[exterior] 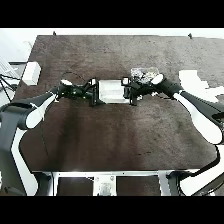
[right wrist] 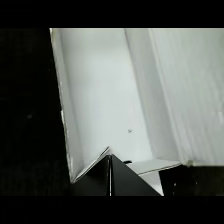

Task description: Fold the box and place the chain.

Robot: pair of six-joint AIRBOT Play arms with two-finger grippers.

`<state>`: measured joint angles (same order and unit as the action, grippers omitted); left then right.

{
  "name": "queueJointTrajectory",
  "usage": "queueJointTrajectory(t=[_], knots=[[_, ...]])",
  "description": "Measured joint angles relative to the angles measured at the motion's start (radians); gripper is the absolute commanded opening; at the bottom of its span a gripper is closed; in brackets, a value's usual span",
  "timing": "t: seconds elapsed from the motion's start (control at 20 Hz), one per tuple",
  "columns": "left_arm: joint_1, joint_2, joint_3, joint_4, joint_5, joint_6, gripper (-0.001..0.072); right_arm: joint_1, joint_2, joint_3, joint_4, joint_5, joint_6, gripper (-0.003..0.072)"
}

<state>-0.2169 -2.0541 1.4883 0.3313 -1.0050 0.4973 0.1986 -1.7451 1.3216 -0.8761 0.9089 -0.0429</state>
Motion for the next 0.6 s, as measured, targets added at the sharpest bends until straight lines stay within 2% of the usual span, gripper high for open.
queueJointTrajectory(t=[0.2, 0.4, 0.6], knots=[[0.000, 0.000, 0.000, 0.000, 0.000, 0.000, 0.0280, -0.032, 0.079, 0.000, -0.087, 0.053, 0.112, 0.0010], [0.000, 0.000, 0.000, 0.000, 0.000, 0.000, 0.0280, -0.098, 0.158, 0.000, -0.112, 0.066, 0.225, 0.0010], [0.000, 0.000, 0.000, 0.000, 0.000, 0.000, 0.0280, -0.201, 0.177, -0.001, -0.119, 0.068, 0.399, 0.0009]])
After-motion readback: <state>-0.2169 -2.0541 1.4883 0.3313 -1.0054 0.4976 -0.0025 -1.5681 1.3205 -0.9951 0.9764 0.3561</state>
